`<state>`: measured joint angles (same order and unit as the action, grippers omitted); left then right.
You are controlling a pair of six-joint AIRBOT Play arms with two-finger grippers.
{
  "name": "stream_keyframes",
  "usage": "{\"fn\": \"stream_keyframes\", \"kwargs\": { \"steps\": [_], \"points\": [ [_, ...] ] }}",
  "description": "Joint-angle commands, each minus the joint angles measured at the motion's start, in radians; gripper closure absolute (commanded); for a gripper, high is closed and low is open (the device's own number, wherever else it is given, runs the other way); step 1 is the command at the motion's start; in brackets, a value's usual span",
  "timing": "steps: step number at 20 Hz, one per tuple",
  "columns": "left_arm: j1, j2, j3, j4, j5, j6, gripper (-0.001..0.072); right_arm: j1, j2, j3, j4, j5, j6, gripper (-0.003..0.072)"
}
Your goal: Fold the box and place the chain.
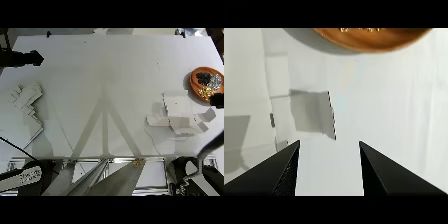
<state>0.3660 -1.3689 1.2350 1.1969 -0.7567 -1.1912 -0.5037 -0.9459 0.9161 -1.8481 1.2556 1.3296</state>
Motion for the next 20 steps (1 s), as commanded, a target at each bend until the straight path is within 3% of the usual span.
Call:
{"fn": "stream_keyframes", "kwargs": {
  "steps": [1, 6, 11, 13, 16, 17, 20],
  "points": [
    [0.001, 0.001, 0.001, 0.0, 0.0, 0.0, 0.0012, -0.152, -0.066, 0.001, 0.093, 0.084, -0.113, 0.0266],
    [0.001, 0.001, 0.001, 0.0, 0.0, 0.001, 0.0012, -0.19, -0.23, 0.001, 0.101, 0.092, -0.181, 0.0258],
    [0.001, 0.001, 0.001, 0.0, 0.0, 0.0, 0.0012, -0.19, -0.374, 0.002, 0.111, -0.004, -0.183, 0.0263],
    [0.001, 0.001, 0.001, 0.0, 0.0, 0.0, 0.0012, -0.19, -0.409, 0.002, 0.123, -0.045, -0.188, 0.0325],
    [0.001, 0.001, 0.001, 0.0, 0.0, 0.0, 0.0012, -0.19, -0.425, 0.002, 0.126, -0.058, -0.212, 0.0624],
    [0.001, 0.001, 0.001, 0.0, 0.0, 0.0, 0.0012, -0.189, -0.423, 0.005, 0.126, -0.049, -0.218, 0.0674],
    [0.001, 0.001, 0.001, 0.0, 0.001, 0.0, 0.0012, -0.189, -0.416, 0.031, 0.134, 0.024, -0.241, 0.0675]
  ]
}}
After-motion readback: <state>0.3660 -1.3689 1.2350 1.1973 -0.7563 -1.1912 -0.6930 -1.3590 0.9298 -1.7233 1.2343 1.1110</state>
